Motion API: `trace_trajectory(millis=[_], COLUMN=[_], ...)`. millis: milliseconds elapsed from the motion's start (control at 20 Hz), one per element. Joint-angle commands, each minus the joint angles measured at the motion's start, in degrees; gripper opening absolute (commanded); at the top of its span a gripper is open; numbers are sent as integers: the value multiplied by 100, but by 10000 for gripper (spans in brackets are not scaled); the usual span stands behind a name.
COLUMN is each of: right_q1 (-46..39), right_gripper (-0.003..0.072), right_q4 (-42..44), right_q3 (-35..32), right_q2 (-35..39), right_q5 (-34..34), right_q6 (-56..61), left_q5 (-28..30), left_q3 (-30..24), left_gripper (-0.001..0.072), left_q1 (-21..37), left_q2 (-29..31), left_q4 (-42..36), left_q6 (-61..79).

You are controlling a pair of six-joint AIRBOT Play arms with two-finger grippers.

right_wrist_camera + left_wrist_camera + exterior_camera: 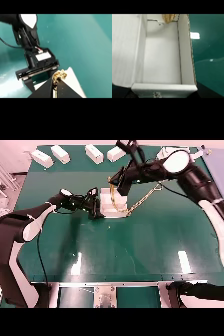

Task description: Fold the box and place the chain.

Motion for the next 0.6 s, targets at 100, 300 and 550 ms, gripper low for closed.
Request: trace_trajectory(millis=[100,300,550], right_q1=[-42,-273,-1187], right_gripper=[203,420,422], right_q4=[-87,-186,-1088], right_q3=[-22,2,-42], right_q2=[-778,-737,-603], right_q5=[0,-7,168], right_q6=[2,-2,-15], left_q5=[-4,-7,-7], left_q3=[2,0,2], left_gripper=[369,369,368], left_q1=[2,2,4], left_q2=[0,0,0], left_q4=[0,0,0], left_q6=[0,0,0])
